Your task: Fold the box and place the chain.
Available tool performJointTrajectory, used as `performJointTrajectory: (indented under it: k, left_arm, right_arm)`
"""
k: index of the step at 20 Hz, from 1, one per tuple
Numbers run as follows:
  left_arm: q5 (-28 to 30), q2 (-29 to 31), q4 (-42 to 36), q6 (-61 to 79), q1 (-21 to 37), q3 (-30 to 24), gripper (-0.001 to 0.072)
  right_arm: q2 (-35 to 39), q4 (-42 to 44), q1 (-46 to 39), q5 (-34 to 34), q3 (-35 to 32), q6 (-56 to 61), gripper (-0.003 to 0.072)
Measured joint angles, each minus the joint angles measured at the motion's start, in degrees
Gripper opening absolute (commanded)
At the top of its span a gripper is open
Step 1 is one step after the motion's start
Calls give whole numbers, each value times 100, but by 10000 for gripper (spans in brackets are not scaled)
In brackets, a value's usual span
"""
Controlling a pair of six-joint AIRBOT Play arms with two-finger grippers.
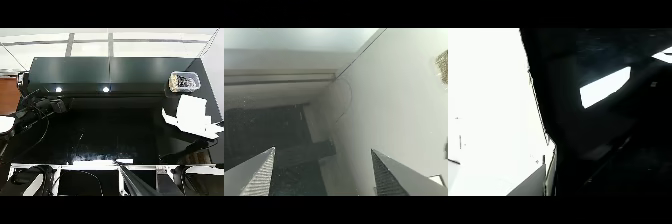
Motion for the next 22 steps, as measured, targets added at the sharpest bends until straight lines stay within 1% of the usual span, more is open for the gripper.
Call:
performJointTrajectory:
  k: [1,5,9,11,12,14,17,19,22]
  left_arm:
    - [-2,0,0,0,0,0,707]
    - [0,0,0,0,0,0,706]
    - [-59,0,2,0,0,0,707]
    - [-205,-4,2,0,-9,0,707]
    - [-293,-7,2,-4,-28,-7,707]
    - [-470,-31,4,-66,-140,-44,707]
    - [-616,-131,2,-151,-525,-103,707]
    - [-507,-286,-48,-208,-946,-120,707]
    - [-114,-702,-269,-483,-1569,-101,707]
  right_arm:
    - [0,120,20,87,-46,-24,16]
    - [59,529,354,490,-387,-249,16]
    - [291,1062,1213,621,-789,-354,16]
    - [518,1320,1801,487,-1019,-308,15]
    - [678,1403,2105,278,-1156,-238,15]
    - [1176,1596,2791,-385,-1556,-127,15]
    - [2153,2221,3858,-1449,-2393,-205,16]
    - [2887,2752,4603,-2203,-3119,-638,15]
    - [3816,3794,5582,-3283,-4205,-1425,16]
